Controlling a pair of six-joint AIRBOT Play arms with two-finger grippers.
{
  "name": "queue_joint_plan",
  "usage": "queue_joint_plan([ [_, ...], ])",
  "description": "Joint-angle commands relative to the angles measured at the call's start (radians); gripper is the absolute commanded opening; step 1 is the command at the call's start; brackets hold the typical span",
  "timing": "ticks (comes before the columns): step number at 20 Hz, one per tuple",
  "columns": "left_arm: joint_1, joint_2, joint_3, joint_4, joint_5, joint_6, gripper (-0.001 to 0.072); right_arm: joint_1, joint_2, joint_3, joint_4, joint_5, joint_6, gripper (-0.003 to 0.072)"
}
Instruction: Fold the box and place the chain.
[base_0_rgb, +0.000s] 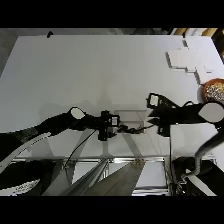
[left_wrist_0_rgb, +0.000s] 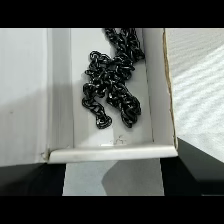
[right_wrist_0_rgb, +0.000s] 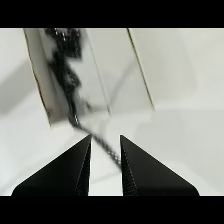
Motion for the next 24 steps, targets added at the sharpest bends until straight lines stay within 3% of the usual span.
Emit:
queue_joint_plan([
  [1, 0.0, 0.001, 0.0, 0.0, 0.0, 0.0, 0.0388, -0.126, -0.02, -0.039, -0.043, 0.077, -0.161, 0.0209],
  [4, 0.0, 0.001, 0.0, 0.0, 0.0, 0.0, 0.0388, -0.127, -0.118, -0.08, -0.019, 0.038, -0.272, 0.029],
  [12, 0.0, 0.001, 0.0, 0.0, 0.0, 0.0, 0.0389, -0.054, -0.346, -0.081, 0.048, -0.105, -0.335, 0.0287],
  [17, 0.0, 0.001, 0.0, 0.0, 0.0, 0.0, 0.0389, -0.009, -0.374, -0.081, 0.053, -0.151, -0.335, 0.0275],
  [19, 0.0, 0.001, 0.0, 0.0, 0.0, 0.0, 0.0389, -0.009, -0.374, -0.081, 0.053, -0.151, -0.332, 0.0175],
  [21, 0.0, 0.001, 0.0, 0.0, 0.0, 0.0, 0.0389, -0.009, -0.374, -0.081, 0.056, -0.137, -0.33, 0.0159],
  [22, 0.0, 0.001, 0.0, 0.0, 0.0, 0.0, 0.0389, -0.009, -0.374, -0.081, 0.056, -0.127, -0.33, 0.0115],
  [23, 0.0, 0.001, 0.0, 0.0, 0.0, 0.0, 0.0389, -0.009, -0.374, -0.08, 0.055, -0.11, -0.33, 0.0015],
  [24, 0.0, 0.001, 0.0, 0.0, 0.0, 0.0, 0.0389, -0.009, -0.373, -0.08, 0.051, -0.091, -0.321, 0.0017],
])
